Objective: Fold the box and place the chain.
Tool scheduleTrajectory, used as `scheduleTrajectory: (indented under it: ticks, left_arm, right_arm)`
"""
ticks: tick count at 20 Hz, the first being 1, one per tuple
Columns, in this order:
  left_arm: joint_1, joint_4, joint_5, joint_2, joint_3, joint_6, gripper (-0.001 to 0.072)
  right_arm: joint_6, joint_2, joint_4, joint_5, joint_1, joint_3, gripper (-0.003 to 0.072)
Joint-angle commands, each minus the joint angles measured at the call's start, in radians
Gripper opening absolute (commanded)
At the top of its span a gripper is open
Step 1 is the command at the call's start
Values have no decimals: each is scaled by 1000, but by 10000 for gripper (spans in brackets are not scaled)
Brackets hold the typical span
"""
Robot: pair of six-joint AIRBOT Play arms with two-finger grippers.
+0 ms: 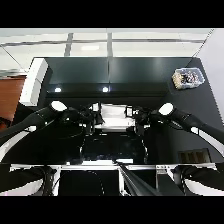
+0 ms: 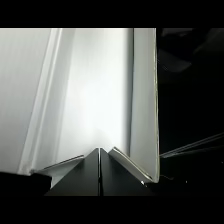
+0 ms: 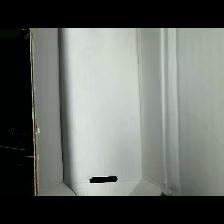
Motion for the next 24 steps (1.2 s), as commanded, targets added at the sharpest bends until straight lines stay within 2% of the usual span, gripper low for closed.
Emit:
scheduleTrajectory:
  ticks: [1, 3, 6, 8, 10, 14, 16, 20, 24]
  left_arm:
    - [40, 198, 8, 67, 1, -290, 26]
    - [95, 393, 2, 140, 0, -521, 26]
    - [220, 519, 0, 243, 0, -888, 27]
    - [339, 524, -24, 260, 0, -1199, 27]
    - [441, 517, -106, 240, 0, -1469, 27]
    - [559, 313, -303, 136, -2, -1513, 27]
    - [539, 255, -354, 55, -1, -1494, 25]
    - [427, 209, -332, -78, 0, -1456, 25]
    - [329, 63, -319, -129, 2, -1363, 25]
  right_arm:
    - [0, 0, 0, 0, 1, 0, 197]
    - [0, 0, 0, 0, 1, 0, 196]
    - [0, 0, 0, 0, 1, 0, 196]
    - [0, 0, 0, 0, 1, 0, 196]
    - [0, 0, 0, 0, 1, 0, 196]
    - [0, 0, 0, 0, 1, 0, 196]
    - [0, 0, 0, 0, 1, 0, 196]
    - [0, 0, 0, 0, 1, 0, 196]
    - [0, 0, 0, 0, 1, 0, 196]
